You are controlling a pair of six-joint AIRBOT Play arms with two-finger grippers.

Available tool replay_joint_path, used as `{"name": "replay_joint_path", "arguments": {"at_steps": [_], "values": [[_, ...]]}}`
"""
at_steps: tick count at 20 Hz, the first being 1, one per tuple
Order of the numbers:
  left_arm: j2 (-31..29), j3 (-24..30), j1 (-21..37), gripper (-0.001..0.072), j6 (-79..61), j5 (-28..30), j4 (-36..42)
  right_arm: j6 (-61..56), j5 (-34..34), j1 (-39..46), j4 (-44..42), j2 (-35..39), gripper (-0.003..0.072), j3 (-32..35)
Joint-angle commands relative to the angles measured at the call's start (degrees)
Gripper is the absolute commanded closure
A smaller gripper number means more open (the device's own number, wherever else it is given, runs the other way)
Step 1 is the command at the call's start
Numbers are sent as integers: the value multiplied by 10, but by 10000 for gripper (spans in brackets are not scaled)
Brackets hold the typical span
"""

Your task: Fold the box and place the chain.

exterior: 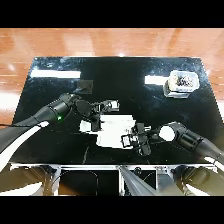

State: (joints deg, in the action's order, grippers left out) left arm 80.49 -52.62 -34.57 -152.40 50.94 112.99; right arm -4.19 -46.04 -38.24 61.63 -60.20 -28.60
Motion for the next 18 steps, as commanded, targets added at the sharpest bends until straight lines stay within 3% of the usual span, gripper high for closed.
{"name": "replay_joint_path", "arguments": {"at_steps": [1,8,18], "values": [[0,0,0,693,3,30,1,1,18,-8,-5,-7,-16,0],[0,0,0,693,31,59,0,1,26,-8,-30,-7,-16,0],[0,0,0,693,31,56,0,1,23,-8,-29,-7,-16,0]]}}
